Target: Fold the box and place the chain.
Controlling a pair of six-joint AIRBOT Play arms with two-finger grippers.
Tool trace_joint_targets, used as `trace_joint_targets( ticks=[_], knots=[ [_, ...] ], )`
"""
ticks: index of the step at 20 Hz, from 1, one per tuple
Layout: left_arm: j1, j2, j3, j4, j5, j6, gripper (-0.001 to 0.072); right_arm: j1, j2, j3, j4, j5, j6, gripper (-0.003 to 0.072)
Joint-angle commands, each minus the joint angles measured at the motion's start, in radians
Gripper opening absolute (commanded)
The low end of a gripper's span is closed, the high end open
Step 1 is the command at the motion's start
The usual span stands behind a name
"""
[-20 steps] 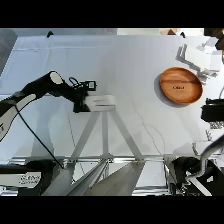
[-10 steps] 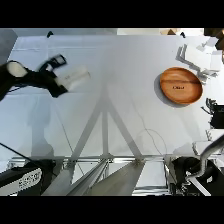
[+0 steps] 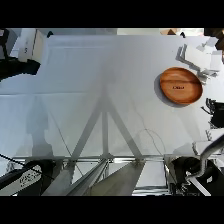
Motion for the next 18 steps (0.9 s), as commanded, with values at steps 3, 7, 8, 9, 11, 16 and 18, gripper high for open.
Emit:
trace_joint_targets(
  ticks=[3, 7, 8, 9, 11, 16, 18],
  knots=[
    [0.013, 0.002, -0.191, 0.051, 0.136, -0.094, 0.0003, 0.000, 0.001, 0.000, 0.000, -0.023, 0.000, 0.0008],
    [0.013, -0.031, -0.282, 0.051, 0.136, -0.093, 0.0006, 0.000, 0.001, 0.000, 0.000, -0.023, 0.000, 0.0008],
    [0.013, -0.047, -0.283, 0.053, 0.127, -0.093, 0.0006, 0.000, 0.001, 0.000, 0.000, -0.023, 0.000, 0.0008],
    [0.013, -0.066, -0.283, 0.055, 0.122, -0.094, 0.0007, 0.000, 0.001, 0.000, 0.000, -0.023, 0.000, 0.0008],
    [0.013, -0.103, -0.283, 0.055, 0.117, -0.093, 0.0007, 0.000, 0.001, 0.000, 0.000, -0.023, 0.000, 0.0008],
    [0.013, -0.149, -0.283, 0.154, 0.056, -0.093, 0.0017, 0.000, 0.001, 0.000, 0.000, -0.023, 0.000, 0.0008],
    [0.013, -0.148, -0.283, 0.220, 0.056, -0.093, 0.0148, 0.000, 0.001, 0.000, 0.000, -0.023, 0.000, 0.0008]
  ],
)
